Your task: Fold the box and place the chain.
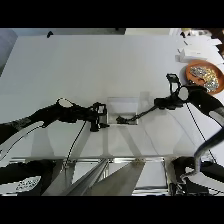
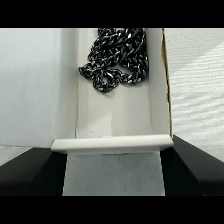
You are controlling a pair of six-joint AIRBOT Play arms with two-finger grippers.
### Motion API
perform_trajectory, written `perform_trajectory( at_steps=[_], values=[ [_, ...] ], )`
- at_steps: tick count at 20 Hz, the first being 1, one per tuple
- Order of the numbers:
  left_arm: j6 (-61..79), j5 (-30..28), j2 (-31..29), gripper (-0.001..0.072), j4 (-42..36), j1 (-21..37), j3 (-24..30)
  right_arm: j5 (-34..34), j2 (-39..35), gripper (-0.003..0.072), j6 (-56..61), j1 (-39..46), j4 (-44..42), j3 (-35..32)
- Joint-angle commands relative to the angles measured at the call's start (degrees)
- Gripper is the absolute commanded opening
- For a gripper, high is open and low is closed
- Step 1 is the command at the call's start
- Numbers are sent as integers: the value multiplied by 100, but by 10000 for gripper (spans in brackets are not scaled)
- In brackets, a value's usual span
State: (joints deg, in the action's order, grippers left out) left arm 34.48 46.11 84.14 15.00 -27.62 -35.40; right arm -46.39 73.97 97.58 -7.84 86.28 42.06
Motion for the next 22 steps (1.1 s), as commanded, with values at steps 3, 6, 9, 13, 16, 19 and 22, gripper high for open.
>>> perform_trajectory(
  at_steps=[3,6,9,13,16,19,22],
  values=[
    [0,0,-4,225,2,2,2,249,24,236,118,4,52,-4],
    [0,0,-4,225,2,2,2,251,24,217,164,4,103,-4],
    [0,0,-4,225,2,2,2,195,11,218,160,4,90,-2],
    [0,-2,-4,225,2,2,2,98,-229,218,136,7,109,-2],
    [0,0,-4,225,2,2,2,101,-168,217,136,7,114,-4],
    [0,-2,-4,225,2,2,2,111,57,216,136,4,116,-4],
    [0,2,-4,225,2,2,2,238,107,216,138,4,107,-4]
  ],
)
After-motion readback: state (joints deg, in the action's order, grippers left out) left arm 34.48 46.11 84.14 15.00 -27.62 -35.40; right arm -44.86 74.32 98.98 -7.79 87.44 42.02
